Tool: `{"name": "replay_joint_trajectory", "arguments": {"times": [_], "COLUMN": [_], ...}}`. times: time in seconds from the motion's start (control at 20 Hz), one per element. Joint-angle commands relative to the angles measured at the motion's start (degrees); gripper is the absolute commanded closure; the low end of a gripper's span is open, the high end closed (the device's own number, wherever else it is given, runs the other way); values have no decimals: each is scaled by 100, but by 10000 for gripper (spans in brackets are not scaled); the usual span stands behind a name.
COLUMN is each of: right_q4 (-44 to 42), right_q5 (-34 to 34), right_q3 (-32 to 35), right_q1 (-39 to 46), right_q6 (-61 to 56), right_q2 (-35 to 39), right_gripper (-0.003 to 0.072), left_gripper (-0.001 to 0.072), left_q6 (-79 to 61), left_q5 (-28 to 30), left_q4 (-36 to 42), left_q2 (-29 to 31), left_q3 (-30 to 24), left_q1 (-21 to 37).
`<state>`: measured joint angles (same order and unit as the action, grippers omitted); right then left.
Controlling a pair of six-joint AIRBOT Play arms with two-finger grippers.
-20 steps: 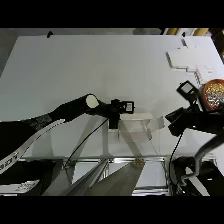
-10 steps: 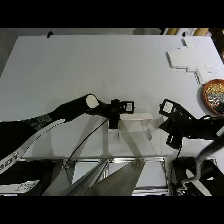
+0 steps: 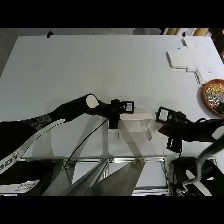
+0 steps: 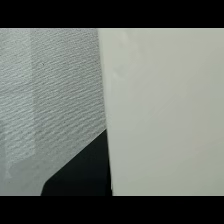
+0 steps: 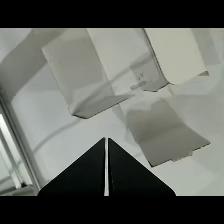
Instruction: Fold the box and place the chain.
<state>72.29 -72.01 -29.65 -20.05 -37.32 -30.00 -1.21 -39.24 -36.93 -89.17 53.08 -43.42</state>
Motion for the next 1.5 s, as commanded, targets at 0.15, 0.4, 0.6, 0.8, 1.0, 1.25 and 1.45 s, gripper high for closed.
{"name": "replay_joint_trajectory", "arguments": {"times": [0.15,0.4,0.6,0.8,1.0,1.25,1.45], "right_q4": [424,404,420,372,420,413,374], "right_q5": [1480,2896,2793,2498,2828,3477,3449], "right_q3": [1012,1615,1816,1816,1884,1941,1917], "right_q1": [-1294,-1703,-1703,-1703,-1700,-1401,-1003], "right_q6": [914,918,935,929,931,909,914], "right_q2": [22,22,22,76,61,-70,-70], "right_gripper": [262,105,105,105,106,106,106], "left_gripper": [696,696,696,696,696,696,696], "left_q6": [0,0,0,0,0,0,0], "left_q5": [0,2,2,0,0,2,2], "left_q4": [0,0,0,0,0,0,0], "left_q2": [-4,-4,-4,-4,-4,-4,-4], "left_q3": [-4,-4,-4,-4,-4,-2,-4], "left_q1": [-7,-7,-7,-7,-7,-7,-7]}}
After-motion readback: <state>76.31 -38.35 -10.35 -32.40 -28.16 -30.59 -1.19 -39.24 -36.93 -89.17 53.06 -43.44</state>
